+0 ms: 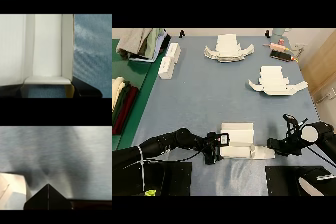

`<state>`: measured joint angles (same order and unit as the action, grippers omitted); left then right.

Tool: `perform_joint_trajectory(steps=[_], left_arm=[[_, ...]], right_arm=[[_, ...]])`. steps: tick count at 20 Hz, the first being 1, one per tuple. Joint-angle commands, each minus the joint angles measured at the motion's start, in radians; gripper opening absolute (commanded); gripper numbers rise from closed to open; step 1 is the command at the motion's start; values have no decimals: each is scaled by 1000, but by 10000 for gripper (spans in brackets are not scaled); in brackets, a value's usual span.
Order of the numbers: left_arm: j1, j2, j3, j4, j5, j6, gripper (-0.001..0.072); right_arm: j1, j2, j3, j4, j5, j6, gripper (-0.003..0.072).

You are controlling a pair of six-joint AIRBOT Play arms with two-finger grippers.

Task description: Fold the box.

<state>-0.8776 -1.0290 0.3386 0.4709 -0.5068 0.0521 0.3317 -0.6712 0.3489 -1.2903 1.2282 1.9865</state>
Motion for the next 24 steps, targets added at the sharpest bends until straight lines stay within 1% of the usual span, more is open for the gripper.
perform_joint_trajectory(steps=[1, 4, 6, 13, 14, 15, 16, 17, 19, 22, 24], left_arm=[[0, 0, 0, 0, 0, 0, 471], [0, 0, 0, 0, 0, 0, 471], [0, 0, -1, 0, 0, 0, 470], [0, 0, 0, 0, 0, 0, 470], [0, 0, 0, 0, 0, 0, 470], [0, 0, 0, 0, 0, 0, 471], [0, 0, 0, 0, 0, 0, 471], [0, 0, 0, 0, 0, 0, 470], [0, 0, 0, 0, 0, 0, 471], [0, 0, -1, 0, 0, 0, 470], [0, 0, -1, 0, 0, 0, 471]], right_arm=[[-1, 0, -9, 161, -33, -110, 1], [-1, 0, -9, 270, -34, -190, 2], [-1, 0, -8, 313, -40, -238, 3], [0, 0, 53, 318, -64, -294, 4], [1, 0, 55, 319, -68, -294, 27], [1, -1, 55, 320, -68, -294, 143], [1, -1, 55, 322, -67, -294, 298], [1, -1, 55, 323, -64, -295, 385], [1, -1, 54, 332, -63, -333, 386], [1, -3, 54, 404, -63, -418, 386], [1, -3, 51, 404, -64, -426, 386]])
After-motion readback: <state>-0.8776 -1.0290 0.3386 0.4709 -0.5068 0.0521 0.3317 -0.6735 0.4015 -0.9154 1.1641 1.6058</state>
